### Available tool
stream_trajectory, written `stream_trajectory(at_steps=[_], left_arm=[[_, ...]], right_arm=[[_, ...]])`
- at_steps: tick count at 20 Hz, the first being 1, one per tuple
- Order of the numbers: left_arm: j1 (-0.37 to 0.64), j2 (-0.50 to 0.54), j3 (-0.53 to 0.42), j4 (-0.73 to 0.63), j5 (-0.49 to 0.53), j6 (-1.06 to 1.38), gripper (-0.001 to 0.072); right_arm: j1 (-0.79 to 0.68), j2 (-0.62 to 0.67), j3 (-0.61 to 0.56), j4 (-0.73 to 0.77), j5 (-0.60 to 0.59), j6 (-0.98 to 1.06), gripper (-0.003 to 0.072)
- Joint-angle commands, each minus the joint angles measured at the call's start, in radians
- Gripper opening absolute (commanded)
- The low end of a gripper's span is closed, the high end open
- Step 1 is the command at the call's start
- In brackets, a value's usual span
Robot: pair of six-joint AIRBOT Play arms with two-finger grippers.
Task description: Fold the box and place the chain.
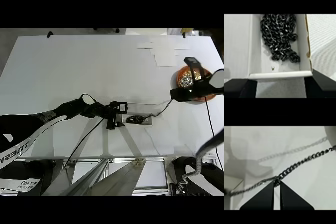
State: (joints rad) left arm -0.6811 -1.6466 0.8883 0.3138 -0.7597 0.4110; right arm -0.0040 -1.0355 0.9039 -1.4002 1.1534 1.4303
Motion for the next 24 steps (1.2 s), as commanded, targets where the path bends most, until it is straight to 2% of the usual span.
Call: stream_trajectory(at_steps=[1, 3, 6, 13, 21, 24], left_arm=[[0.000, 0.000, 0.000, 0.000, 0.000, 0.000, 0.0207], [0.000, 0.000, 0.000, 0.000, 0.000, 0.000, 0.0207], [0.000, 0.000, 0.000, 0.000, 0.000, 0.000, 0.0207], [0.000, 0.000, 0.000, 0.000, 0.000, 0.000, 0.0207], [0.000, 0.000, 0.000, 0.000, 0.000, 0.000, 0.0207], [0.000, 0.000, 0.000, 0.000, 0.000, 0.000, 0.0207]], right_arm=[[0.041, 0.185, 0.000, 0.036, 0.111, 0.000, 0.0022], [0.092, 0.266, -0.002, 0.066, 0.166, 0.000, 0.0022], [0.184, 0.348, -0.008, 0.127, 0.154, 0.001, 0.0022], [0.337, 0.366, -0.027, 0.206, 0.094, 0.012, 0.0022], [0.429, 0.354, -0.172, 0.362, -0.165, 0.008, 0.0022], [0.500, 0.320, -0.192, 0.396, -0.236, 0.008, 0.0022]])
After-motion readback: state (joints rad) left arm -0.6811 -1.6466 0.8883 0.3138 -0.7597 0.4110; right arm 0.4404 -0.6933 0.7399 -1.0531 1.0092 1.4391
